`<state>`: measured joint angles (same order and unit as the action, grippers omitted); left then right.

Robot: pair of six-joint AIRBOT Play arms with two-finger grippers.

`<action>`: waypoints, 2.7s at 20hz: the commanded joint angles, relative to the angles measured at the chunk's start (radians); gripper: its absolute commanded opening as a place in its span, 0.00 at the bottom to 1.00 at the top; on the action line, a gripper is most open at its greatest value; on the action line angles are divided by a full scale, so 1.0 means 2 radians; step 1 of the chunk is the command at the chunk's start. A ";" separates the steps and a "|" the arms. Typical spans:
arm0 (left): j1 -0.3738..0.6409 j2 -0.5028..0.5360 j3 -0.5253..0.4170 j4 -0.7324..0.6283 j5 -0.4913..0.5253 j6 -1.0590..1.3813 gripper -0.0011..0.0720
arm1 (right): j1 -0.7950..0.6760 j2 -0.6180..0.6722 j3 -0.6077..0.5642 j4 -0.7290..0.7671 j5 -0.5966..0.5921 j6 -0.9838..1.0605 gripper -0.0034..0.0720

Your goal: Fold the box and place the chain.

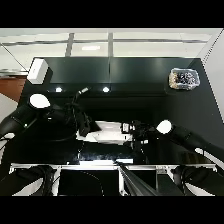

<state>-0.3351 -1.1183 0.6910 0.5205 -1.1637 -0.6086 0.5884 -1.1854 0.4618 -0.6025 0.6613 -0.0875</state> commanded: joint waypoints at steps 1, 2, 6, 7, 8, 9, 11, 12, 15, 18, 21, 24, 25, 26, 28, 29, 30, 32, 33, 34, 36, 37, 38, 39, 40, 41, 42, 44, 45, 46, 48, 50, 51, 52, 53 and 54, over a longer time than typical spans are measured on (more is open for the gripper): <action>-0.001 -0.001 -0.031 -0.094 0.171 0.013 0.05 | 0.000 0.000 0.000 0.000 0.000 0.000 0.75; -0.002 -0.004 -0.034 -0.093 0.199 0.013 0.05 | 0.000 0.000 0.000 0.000 0.000 0.000 0.75; -0.036 -0.029 -0.034 -0.039 0.212 0.031 0.05 | 0.000 0.000 0.000 0.000 0.000 0.000 0.75; -0.049 -0.034 -0.034 -0.011 0.212 0.031 0.05 | 0.000 0.000 0.000 0.000 0.000 0.000 0.75; -0.063 -0.040 -0.034 0.016 0.212 0.031 0.05 | 0.000 0.000 0.000 0.000 0.000 0.000 0.75; -0.074 -0.045 -0.034 0.039 0.217 0.031 0.05 | 0.000 0.000 0.000 0.000 0.000 0.000 0.75; -0.089 -0.053 -0.034 0.065 0.233 0.025 0.05 | 0.000 0.000 0.000 0.000 0.000 0.000 0.75; -0.093 -0.055 -0.034 0.064 0.242 0.025 0.05 | 0.000 0.000 0.000 0.000 0.000 0.000 0.75; -0.090 -0.049 -0.027 0.068 0.249 0.025 0.05 | 0.000 0.000 0.000 0.000 0.000 0.000 0.75; -0.067 -0.010 -0.015 0.096 0.228 0.025 0.05 | 0.000 0.000 0.000 0.000 0.000 0.000 0.75; -0.018 0.057 -0.014 0.161 0.172 0.025 0.05 | 0.000 0.000 0.000 0.000 0.001 0.000 0.75; 0.040 0.097 -0.014 0.204 0.082 0.047 0.32 | 0.000 0.000 0.000 0.000 0.001 0.000 0.75; 0.048 0.101 -0.017 0.207 0.051 0.091 0.71 | 0.000 0.000 0.000 0.000 0.001 0.000 0.75; 0.049 0.101 -0.021 0.207 0.031 0.127 0.99 | 0.000 0.000 0.000 0.000 0.001 0.000 0.75; 0.035 0.096 -0.034 0.202 0.033 0.193 0.98 | 0.000 0.000 0.000 0.000 0.001 0.000 0.75; 0.022 0.090 -0.045 0.200 0.045 0.213 0.98 | 0.000 0.000 0.000 0.000 0.000 0.000 0.75; 0.009 0.083 -0.054 0.202 0.057 0.223 0.98 | 0.000 0.000 0.000 0.000 0.000 0.000 0.75; -0.013 0.062 -0.068 0.201 0.088 0.224 0.98 | 0.000 0.000 0.000 0.000 0.000 0.000 0.75; -0.023 0.054 -0.072 0.201 0.102 0.224 0.98 | 0.000 0.000 0.000 0.000 0.000 0.000 0.75; -0.033 0.043 -0.075 0.196 0.118 0.224 0.98 | 0.000 0.000 0.000 0.000 0.000 0.000 0.75; -0.053 0.028 -0.075 0.170 0.138 0.224 0.98 | 0.000 0.000 0.000 0.000 0.001 0.000 0.75; -0.063 0.023 -0.075 0.164 0.142 0.224 0.98 | 0.000 0.000 0.000 0.000 0.000 0.000 0.75; -0.070 0.021 -0.076 0.165 0.142 0.222 0.97 | 0.000 0.000 0.000 0.000 0.000 0.000 0.75; -0.074 0.020 -0.076 0.168 0.142 0.222 0.94 | 0.000 0.000 0.000 0.000 0.000 0.000 0.75; -0.074 0.020 -0.076 0.172 0.144 0.222 0.92 | 0.000 0.000 0.000 0.000 0.000 0.000 0.75; -0.074 0.020 -0.076 0.184 0.145 0.222 0.92 | 0.000 0.000 0.000 0.000 0.000 0.000 0.75; -0.074 0.020 -0.076 0.199 0.145 0.220 0.92 | 0.000 0.000 0.000 0.000 0.000 0.000 0.75; -0.074 0.020 -0.076 0.218 0.150 0.208 0.92 | 0.000 0.000 0.000 0.000 0.001 0.000 0.75; -0.074 0.020 -0.076 0.218 0.150 0.208 0.85 | 0.000 0.000 0.000 0.000 0.001 0.000 0.75; -0.075 0.020 -0.076 0.217 0.150 0.209 0.73 | 0.000 0.000 0.000 0.000 0.001 0.000 0.75; -0.076 0.020 -0.076 0.216 0.149 0.209 0.70 | 0.000 0.000 0.000 0.000 0.000 0.000 0.75; -0.076 0.020 -0.076 0.215 0.149 0.209 0.70 | 0.000 0.000 0.000 0.000 0.000 0.000 0.75; -0.076 0.020 -0.076 0.208 0.148 0.209 0.69 | 0.000 0.000 0.000 0.000 0.000 0.000 0.75; -0.076 0.020 -0.076 0.199 0.149 0.209 0.68 | 0.000 0.000 0.000 0.000 0.000 0.000 0.75; -0.076 0.020 -0.076 0.187 0.150 0.209 0.60 | 0.000 0.000 0.000 0.000 0.000 0.000 0.75; -0.076 0.020 -0.076 0.176 0.150 0.212 0.50 | 0.000 0.000 0.000 0.000 0.000 0.000 0.75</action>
<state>-0.4870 -1.0790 0.5400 0.9207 -0.8658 -0.1902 0.5884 -1.1854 0.4618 -0.6022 0.6621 -0.0872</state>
